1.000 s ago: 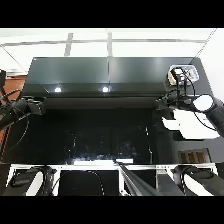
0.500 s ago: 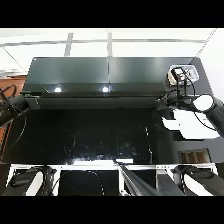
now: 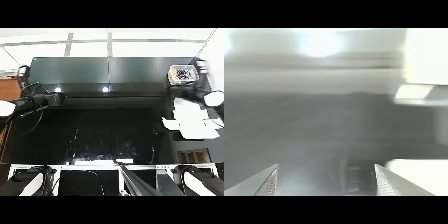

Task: Fold the box and place the chain.

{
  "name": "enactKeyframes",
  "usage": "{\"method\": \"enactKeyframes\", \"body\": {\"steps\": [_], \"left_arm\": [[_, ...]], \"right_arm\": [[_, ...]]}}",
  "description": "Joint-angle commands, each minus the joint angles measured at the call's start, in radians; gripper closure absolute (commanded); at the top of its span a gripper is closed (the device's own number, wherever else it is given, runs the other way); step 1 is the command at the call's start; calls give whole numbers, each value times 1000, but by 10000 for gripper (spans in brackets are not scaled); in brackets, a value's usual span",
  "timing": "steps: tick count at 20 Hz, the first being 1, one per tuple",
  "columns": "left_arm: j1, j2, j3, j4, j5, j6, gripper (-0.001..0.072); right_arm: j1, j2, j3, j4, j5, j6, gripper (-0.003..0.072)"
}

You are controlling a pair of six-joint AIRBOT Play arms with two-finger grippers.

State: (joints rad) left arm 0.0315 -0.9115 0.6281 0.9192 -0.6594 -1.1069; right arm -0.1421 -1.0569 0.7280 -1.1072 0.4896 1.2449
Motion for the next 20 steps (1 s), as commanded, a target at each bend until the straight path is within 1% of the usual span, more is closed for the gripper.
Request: {"method": "enactKeyframes", "body": {"steps": [1, 2, 3, 5, 6, 8, 9, 10, 11, 12, 13, 16, 19, 20], "left_arm": [[-44, -66, 51, 284, -84, -325, -4], [-43, -64, 56, 342, -93, -364, -4], [-43, -64, 56, 356, -106, -365, -4], [-45, -64, 55, 355, -127, -364, -4], [-45, -64, 55, 353, -129, -364, -4], [-44, -64, 54, 365, -116, -362, -4], [-44, -64, 53, 368, -98, -362, -4], [-44, -64, 53, 367, -89, -363, -4], [-44, -64, 53, 352, -87, -364, -4], [-44, -64, 53, 338, -87, -364, -4], [-44, -64, 53, 319, -89, -364, -4], [-45, -64, 53, 295, -89, -364, -4], [-44, -64, 53, 295, -96, -364, -4], [-44, -64, 53, 294, -98, -364, -4]], "right_arm": [[-358, -13, 21, -208, -74, 247, -17], [-487, -31, 32, -206, -64, 253, -17], [-624, -63, 62, -205, -17, 255, -17], [-849, -157, 163, -154, 140, 223, -17], [-937, -218, 228, -107, 240, 129, -17], [-1049, -340, 354, -3, 460, -90, -17], [-1087, -407, 418, 63, 589, -207, -17], [-1105, -471, 473, 118, 715, -299, -17], [-1106, -522, 510, 143, 811, -357, -18], [-1097, -565, 536, 154, 878, -388, -17], [-1081, -590, 546, 154, 901, -415, -17], [-1017, -611, 547, 153, 859, -492, -17], [-961, -612, 550, 149, 861, -514, -17], [-946, -612, 550, 142, 879, -517, 12]]}}
